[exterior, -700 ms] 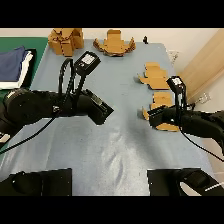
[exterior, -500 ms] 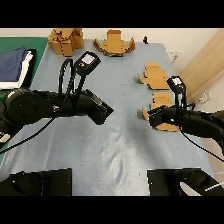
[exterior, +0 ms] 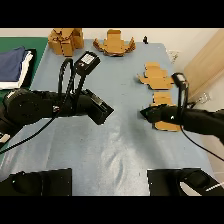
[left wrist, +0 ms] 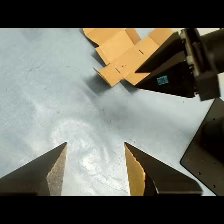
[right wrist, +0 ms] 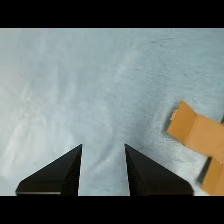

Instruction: Fold the box.

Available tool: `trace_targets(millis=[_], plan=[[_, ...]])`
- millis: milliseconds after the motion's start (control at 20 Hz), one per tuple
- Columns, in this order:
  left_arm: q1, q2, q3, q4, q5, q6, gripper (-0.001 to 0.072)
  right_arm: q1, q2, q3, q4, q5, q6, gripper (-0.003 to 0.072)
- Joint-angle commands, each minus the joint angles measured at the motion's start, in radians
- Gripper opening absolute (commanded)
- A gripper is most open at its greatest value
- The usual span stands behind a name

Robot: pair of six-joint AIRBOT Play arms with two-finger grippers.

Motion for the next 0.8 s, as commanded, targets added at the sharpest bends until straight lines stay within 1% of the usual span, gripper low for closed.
trace_targets(millis=[0,50,100,200,300,350,400,450,500,600,650,750], plan=[[0.000,-0.001,0.000,0.000,0.003,0.003,0.0526,-0.108,-0.005,0.169,-0.101,-0.241,0.148,0.0417],[0.000,-0.001,0.000,0.000,0.003,0.003,0.0526,-0.197,-0.012,0.251,-0.187,-0.361,0.146,0.0417],[0.000,-0.001,0.000,0.000,0.003,0.002,0.0526,-0.294,-0.023,0.324,-0.263,-0.451,0.109,0.0416],[0.000,0.000,0.000,0.000,0.002,0.002,0.0526,-0.525,-0.075,0.443,-0.323,-0.539,-0.097,0.0413],[0.000,-0.001,0.000,0.000,0.002,0.001,0.0526,-0.772,-0.178,0.491,-0.266,-0.595,-0.227,0.0413],[0.000,-0.001,0.000,0.001,0.002,-0.005,0.0525,-0.886,-0.244,0.486,-0.189,-0.592,-0.254,0.0413],[0.002,-0.001,0.000,0.010,0.002,-0.005,0.0526,-0.977,-0.309,0.475,-0.097,-0.552,-0.294,0.0412],[0.001,-0.001,0.000,0.013,0.002,-0.005,0.0525,-1.047,-0.388,0.468,0.002,-0.505,-0.383,0.0412],[0.001,-0.001,0.000,0.023,0.002,-0.005,0.0524,-1.093,-0.471,0.470,0.065,-0.503,-0.467,0.0412],[0.001,-0.005,0.000,0.038,0.002,-0.004,0.0524,-1.136,-0.605,0.475,0.059,-0.533,-0.559,0.0412],[0.001,-0.008,0.000,0.052,0.002,-0.004,0.0524,-1.147,-0.657,0.475,0.071,-0.533,-0.575,0.0412],[0.001,-0.011,0.000,0.089,-0.013,-0.005,0.0525,-1.154,-0.752,0.475,0.077,-0.519,-0.682,0.0412]])
